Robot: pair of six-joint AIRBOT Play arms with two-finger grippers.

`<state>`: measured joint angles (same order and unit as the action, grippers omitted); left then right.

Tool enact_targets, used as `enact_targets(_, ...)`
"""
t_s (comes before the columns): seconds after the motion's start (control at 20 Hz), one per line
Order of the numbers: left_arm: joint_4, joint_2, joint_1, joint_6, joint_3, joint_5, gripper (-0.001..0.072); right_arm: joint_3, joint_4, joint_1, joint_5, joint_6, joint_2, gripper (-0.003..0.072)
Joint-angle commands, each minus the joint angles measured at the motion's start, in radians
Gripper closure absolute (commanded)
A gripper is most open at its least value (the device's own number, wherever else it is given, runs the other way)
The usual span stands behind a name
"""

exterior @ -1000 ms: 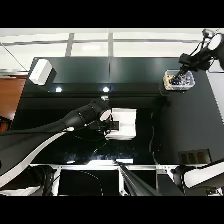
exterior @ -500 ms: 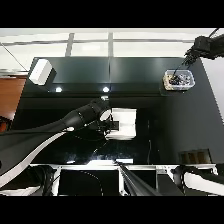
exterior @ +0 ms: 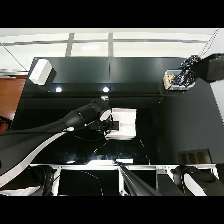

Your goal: Fold the box and place the chain.

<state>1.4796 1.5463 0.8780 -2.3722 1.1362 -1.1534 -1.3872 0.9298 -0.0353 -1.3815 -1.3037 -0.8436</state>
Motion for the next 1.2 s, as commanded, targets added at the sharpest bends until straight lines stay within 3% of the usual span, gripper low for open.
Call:
enact_targets(0.0,0.000,0.000,0.000,0.000,0.000,0.000,0.0684,0.016,-0.125,0.007,-0.064,0.023,0.051,0.0681)
enact_targets(0.45,0.000,0.000,0.000,0.000,0.000,0.000,0.0684,0.062,-0.118,0.275,-0.127,0.018,0.051,0.0681)
enact_targets(0.8,0.000,0.000,0.000,0.000,0.000,0.000,0.0684,0.062,-0.125,0.299,-0.119,0.002,0.051,0.0681)
enact_targets(1.15,0.000,0.000,0.000,0.000,0.000,0.000,0.0684,0.062,-0.194,0.299,-0.006,0.007,0.050,0.0681)
